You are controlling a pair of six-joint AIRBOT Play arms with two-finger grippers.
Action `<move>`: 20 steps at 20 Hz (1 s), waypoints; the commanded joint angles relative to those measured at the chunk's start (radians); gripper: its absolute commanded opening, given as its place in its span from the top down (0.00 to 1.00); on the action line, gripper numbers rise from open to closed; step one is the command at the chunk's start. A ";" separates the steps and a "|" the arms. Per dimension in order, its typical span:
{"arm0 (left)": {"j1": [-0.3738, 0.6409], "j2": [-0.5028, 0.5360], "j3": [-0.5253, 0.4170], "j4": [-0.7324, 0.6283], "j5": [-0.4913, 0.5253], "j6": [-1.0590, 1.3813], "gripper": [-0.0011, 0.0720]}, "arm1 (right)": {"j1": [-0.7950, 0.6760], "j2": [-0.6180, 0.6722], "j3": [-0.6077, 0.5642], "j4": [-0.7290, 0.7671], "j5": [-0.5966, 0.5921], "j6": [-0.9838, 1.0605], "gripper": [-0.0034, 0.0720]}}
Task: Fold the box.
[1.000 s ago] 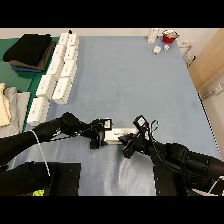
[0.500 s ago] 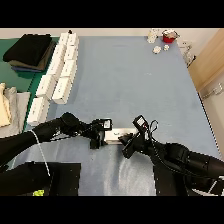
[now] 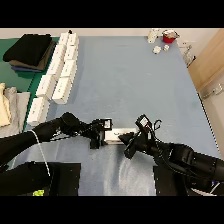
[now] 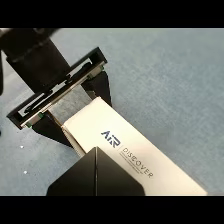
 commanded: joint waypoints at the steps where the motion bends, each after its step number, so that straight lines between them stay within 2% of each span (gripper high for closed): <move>1: 0.001 0.000 0.000 0.000 0.000 0.000 0.27 | 0.000 0.026 0.001 -0.048 0.014 -0.001 0.95; 8: 0.001 0.000 0.000 0.000 0.000 0.000 0.27 | -0.001 0.026 -0.002 -0.088 0.002 -0.012 0.95; 11: 0.001 0.000 0.000 0.000 0.000 0.000 0.27 | -0.001 0.026 -0.014 -0.155 -0.016 -0.012 0.95; 17: 0.001 0.000 0.000 0.000 0.000 0.000 0.27 | 0.000 0.032 -0.015 -0.184 -0.069 -0.011 0.95; 20: 0.001 0.000 0.000 0.000 0.001 0.000 0.27 | 0.000 0.067 -0.004 -0.187 -0.154 -0.012 0.95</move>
